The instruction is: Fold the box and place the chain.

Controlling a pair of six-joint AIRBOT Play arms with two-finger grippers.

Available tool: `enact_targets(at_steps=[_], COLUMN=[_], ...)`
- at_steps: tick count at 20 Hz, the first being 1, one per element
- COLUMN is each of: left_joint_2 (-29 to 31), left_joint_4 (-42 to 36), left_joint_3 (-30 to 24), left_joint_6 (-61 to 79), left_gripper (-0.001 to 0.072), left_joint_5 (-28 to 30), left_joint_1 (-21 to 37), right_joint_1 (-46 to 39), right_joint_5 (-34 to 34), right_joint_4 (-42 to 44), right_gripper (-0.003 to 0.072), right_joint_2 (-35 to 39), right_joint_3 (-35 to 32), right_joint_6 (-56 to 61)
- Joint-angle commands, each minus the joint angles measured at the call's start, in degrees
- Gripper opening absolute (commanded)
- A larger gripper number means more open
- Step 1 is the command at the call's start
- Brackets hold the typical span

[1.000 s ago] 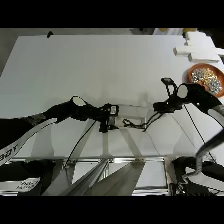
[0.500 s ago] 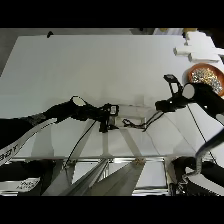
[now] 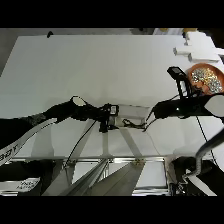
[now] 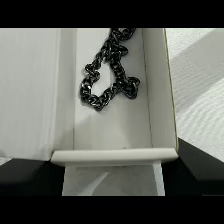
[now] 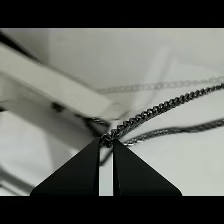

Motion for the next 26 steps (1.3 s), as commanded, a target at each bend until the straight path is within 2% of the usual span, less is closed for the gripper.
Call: enact_targets(at_steps=[1, 4, 11, 18, 19, 20, 21, 23, 26], left_joint_2=[0.0, 0.0, 0.0, 0.0, 0.0, 0.02, 0.0, 0.02, 0.0], left_joint_4=[0.02, 0.02, 0.0, 0.0, 0.0, 0.0, 0.02, 0.0, 0.0], left_joint_3=[-0.02, -0.02, -0.02, -0.02, -0.02, -0.02, -0.02, -0.02, -0.02], left_joint_6=[0.0, 0.02, 0.02, 0.02, 0.0, 0.0, 0.0, 0.02, 0.0], left_gripper=[0.0208, 0.0208, 0.0208, 0.0208, 0.0208, 0.0208, 0.0208, 0.0208, 0.0208], left_joint_5=[0.02, 0.0, 0.0, 0.0, 0.0, 0.0, 0.0, -0.02, -0.04], left_joint_1=[0.04, 0.02, 0.04, 0.04, 0.02, 0.04, 0.02, 0.02, 0.02], right_joint_1=[4.83, 8.85, 15.58, 15.61, 15.58, 15.58, 15.52, 14.71, 10.91], right_joint_5=[-0.31, -2.89, -12.61, -12.0, -11.98, -12.0, -12.09, -10.47, -6.47], right_joint_4=[8.41, 11.5, 10.91, 6.21, 6.19, 6.19, 6.21, 4.61, -0.76], right_gripper=[0.0014, 0.0014, 0.0015, 0.0017, 0.006, 0.014, 0.0153, 0.0157, 0.0156], right_joint_2=[3.3, 3.3, 2.12, -9.73, -11.34, -12.15, -12.17, -11.37, -11.1], right_joint_3=[0.07, 0.07, 0.04, 0.04, 0.04, 0.09, 0.17, 2.82, 11.28], right_joint_6=[-0.24, -0.2, 2.03, 2.38, 2.29, 1.68, 0.68, 0.61, 0.66])
